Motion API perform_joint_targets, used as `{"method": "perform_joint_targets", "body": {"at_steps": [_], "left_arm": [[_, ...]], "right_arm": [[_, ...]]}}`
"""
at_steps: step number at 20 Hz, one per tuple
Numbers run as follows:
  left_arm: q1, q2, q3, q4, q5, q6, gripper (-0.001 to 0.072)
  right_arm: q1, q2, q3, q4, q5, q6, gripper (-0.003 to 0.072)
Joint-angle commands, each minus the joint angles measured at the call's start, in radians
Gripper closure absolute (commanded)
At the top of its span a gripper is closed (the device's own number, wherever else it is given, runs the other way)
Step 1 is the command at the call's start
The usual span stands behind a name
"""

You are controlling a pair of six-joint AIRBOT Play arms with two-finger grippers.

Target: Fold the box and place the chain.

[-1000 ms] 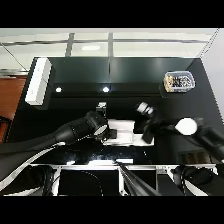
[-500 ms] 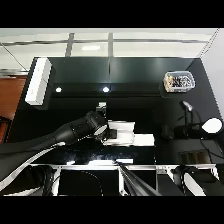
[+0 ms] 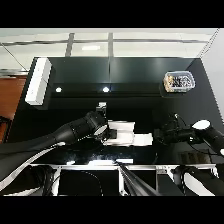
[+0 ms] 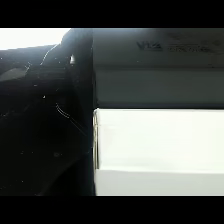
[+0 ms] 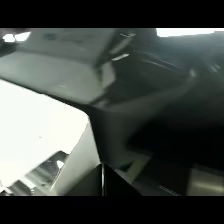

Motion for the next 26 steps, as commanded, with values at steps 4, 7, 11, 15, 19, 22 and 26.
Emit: {"method": "perform_joint_targets", "body": {"at_steps": [4,7,11,15,19,22,26], "left_arm": [[0.000,0.000,0.000,0.000,0.000,0.000,0.0683],[0.000,0.000,0.000,0.000,0.000,0.000,0.0683],[0.000,0.000,0.000,0.000,0.000,0.000,0.0683],[0.000,0.000,0.000,0.000,0.000,0.000,0.0683],[0.000,0.000,0.000,0.000,0.000,0.000,0.0683],[0.000,0.000,0.000,0.000,0.000,0.000,0.0683],[0.000,0.000,0.000,0.000,-0.001,0.000,0.0683]], "right_arm": [[0.135,-0.024,0.036,0.077,-0.018,-0.059,0.0657],[0.132,-0.024,0.117,0.076,0.069,-0.102,0.0421],[0.135,-0.024,0.175,0.084,0.116,-0.101,0.0055],[0.151,-0.024,0.177,0.082,0.106,-0.060,0.0059],[0.282,-0.024,0.177,0.067,0.008,-0.007,0.0059],[0.377,-0.024,0.177,0.033,-0.086,0.071,0.0060],[0.499,-0.024,0.199,0.025,-0.198,0.130,0.0062]]}}
